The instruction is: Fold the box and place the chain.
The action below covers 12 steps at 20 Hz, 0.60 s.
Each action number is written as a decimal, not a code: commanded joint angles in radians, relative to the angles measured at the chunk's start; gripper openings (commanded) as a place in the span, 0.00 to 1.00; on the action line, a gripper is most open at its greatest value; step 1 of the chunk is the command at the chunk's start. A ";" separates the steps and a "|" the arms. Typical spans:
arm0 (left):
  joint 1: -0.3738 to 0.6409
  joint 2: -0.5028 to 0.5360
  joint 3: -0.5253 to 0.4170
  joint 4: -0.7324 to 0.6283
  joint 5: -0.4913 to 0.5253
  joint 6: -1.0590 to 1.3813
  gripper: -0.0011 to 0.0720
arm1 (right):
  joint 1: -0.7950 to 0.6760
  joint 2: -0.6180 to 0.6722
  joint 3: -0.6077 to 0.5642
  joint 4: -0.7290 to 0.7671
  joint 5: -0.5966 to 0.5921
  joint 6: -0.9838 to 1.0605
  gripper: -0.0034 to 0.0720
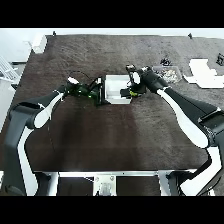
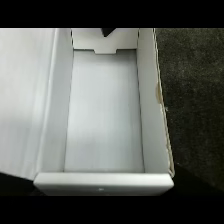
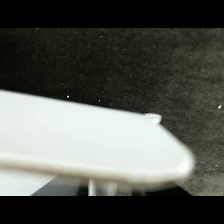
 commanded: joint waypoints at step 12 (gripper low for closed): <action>0.001 0.001 0.000 0.000 -0.001 0.000 0.66 | 0.026 -0.018 0.005 -0.065 -0.003 0.159 0.30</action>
